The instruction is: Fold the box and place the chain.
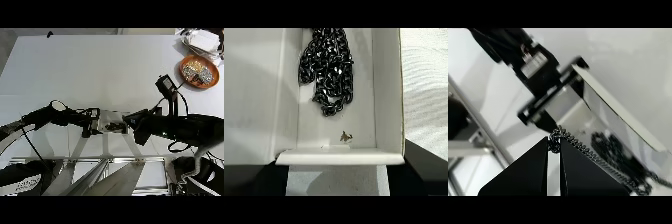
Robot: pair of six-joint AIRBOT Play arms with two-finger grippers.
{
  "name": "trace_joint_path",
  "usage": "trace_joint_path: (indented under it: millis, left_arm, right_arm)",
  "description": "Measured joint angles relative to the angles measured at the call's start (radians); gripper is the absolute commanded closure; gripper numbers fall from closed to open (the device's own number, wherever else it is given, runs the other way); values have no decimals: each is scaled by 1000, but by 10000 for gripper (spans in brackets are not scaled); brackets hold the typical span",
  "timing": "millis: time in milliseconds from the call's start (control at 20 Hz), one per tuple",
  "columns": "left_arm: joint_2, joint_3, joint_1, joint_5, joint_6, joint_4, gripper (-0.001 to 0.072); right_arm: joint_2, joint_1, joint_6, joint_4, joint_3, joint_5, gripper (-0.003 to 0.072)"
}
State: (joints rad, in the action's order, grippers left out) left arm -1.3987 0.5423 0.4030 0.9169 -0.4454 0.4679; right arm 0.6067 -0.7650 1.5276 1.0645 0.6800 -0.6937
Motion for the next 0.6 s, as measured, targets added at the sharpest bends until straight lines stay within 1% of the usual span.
trace_joint_path:
  millis: [300, 600]
  left_arm:
    - [0, 0, 0, 0, 0, 0, 437]
    - [0, 0, 0, 0, 0, 0, 437]
  right_arm:
    - [-5, 0, -110, -116, 0, 122, 675]
    - [25, 0, -172, -163, 0, 137, 675]
